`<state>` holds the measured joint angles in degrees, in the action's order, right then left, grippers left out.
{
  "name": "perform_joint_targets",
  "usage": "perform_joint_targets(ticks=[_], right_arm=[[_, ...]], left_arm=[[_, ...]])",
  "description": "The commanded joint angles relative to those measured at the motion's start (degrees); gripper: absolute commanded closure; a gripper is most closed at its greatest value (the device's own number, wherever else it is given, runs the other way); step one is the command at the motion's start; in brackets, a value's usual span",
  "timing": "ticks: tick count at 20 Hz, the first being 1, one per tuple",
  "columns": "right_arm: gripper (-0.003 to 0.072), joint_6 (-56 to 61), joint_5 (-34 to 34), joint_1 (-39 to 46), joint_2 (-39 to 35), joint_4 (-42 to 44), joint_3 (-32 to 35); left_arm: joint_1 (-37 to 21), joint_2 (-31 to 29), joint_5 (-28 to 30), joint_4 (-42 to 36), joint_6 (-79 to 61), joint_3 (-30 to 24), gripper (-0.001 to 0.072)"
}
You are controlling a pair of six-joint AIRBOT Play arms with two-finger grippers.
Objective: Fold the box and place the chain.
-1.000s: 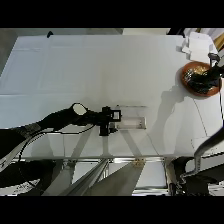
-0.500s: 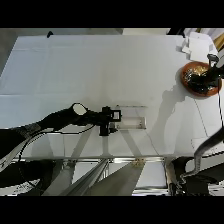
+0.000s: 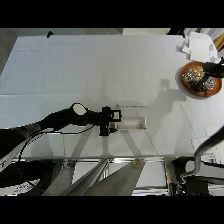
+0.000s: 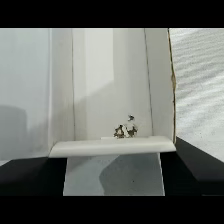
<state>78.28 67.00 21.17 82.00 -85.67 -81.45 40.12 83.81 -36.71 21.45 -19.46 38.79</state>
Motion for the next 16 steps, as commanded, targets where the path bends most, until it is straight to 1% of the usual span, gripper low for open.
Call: perform_joint_targets(ticks=[1,3,6,8,11,13,16], right_arm=[[0.0677,-2.3,3.9,0.0,-8.1,2.4,0.0],[0.0677,-2.6,7.8,0.0,-11.0,5.1,0.0],[0.0677,-5.7,12.8,0.0,-14.6,14.0,0.0],[0.0677,-6.8,15.9,0.0,-16.3,18.2,0.0],[0.0677,-6.8,21.3,0.0,-18.5,22.3,0.0],[0.0677,-6.8,22.8,-0.2,-20.3,25.6,0.0],[0.0677,-6.8,24.6,-3.7,-23.6,26.1,0.0]], left_arm=[[0.0,0.0,0.0,0.0,0.0,0.0,0.0435],[0.0,0.0,0.0,0.0,0.0,0.0,0.0435],[0.0,0.0,0.0,0.0,0.0,0.0,0.0435],[0.0,0.0,0.0,0.0,0.0,0.0,0.0435],[0.0,0.0,0.0,0.0,0.0,0.0,0.0435],[0.0,0.0,0.0,0.0,0.0,0.0,0.0435],[0.0,0.0,0.0,0.0,0.0,0.0,0.0435]])
